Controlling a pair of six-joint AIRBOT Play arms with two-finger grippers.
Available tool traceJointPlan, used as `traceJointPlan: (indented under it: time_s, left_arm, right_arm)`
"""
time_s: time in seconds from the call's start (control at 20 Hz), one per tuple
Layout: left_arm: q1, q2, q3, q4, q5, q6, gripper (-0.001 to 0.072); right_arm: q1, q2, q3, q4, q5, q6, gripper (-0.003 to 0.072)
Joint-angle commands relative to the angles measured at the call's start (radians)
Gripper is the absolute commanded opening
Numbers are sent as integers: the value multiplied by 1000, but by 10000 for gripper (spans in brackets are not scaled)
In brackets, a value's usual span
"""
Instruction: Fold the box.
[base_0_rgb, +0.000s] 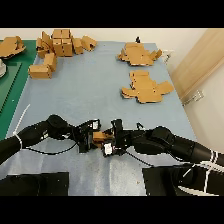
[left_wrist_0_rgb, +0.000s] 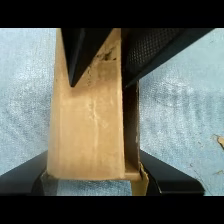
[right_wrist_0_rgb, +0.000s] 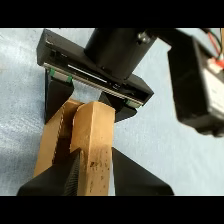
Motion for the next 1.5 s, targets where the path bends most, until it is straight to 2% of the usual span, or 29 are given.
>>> traceJointPlan:
  time_s: [0.0, 0.45, 0.65, 0.7, 0.85, 0.9, 1.0, 1.1, 1.2, 1.25, 1.35, 1.45]
  left_arm:
    - [0, 0, 0, 0, 0, 0, 426]
    - [0, 0, 0, 0, 0, 0, 426]
    - [0, 0, 0, 0, 1, 1, 426]
    - [0, 0, 0, 0, 0, 1, 426]
    - [0, 0, 0, 0, 0, 1, 426]
    - [0, 0, 0, 0, 1, 0, 427]
    - [0, 0, 0, 0, 0, 1, 426]
    - [0, 0, 0, 0, 0, 1, 427]
    - [0, 0, 0, 0, 0, 1, 426]
    - [0, 0, 0, 0, 0, 1, 426]
    - [0, 0, 0, 0, 0, 1, 426]
    - [0, 0, 0, 0, 0, 1, 426]
  right_arm:
    - [1, -3, -1, 0, -28, 0, 300]
    - [26, -26, -2, 42, -65, 1, 300]
    - [26, 26, -1, 42, -81, 13, 325]
    - [25, 61, -1, 42, -89, 70, 417]
    - [18, 182, -1, 44, -146, 452, 431]
    - [18, 218, -1, 58, -179, 654, 412]
    - [2, 269, -2, 25, -230, 1076, 168]
    - [-21, 281, -2, -10, -257, 1390, 3]
    - [-51, 269, -20, -8, -265, 1668, 0]
    - [-65, 260, -44, 28, -252, 1736, -1]
    - [-97, 245, -115, 202, -158, 1681, -2]
    - [-102, 225, -195, 434, 11, 1542, -2]
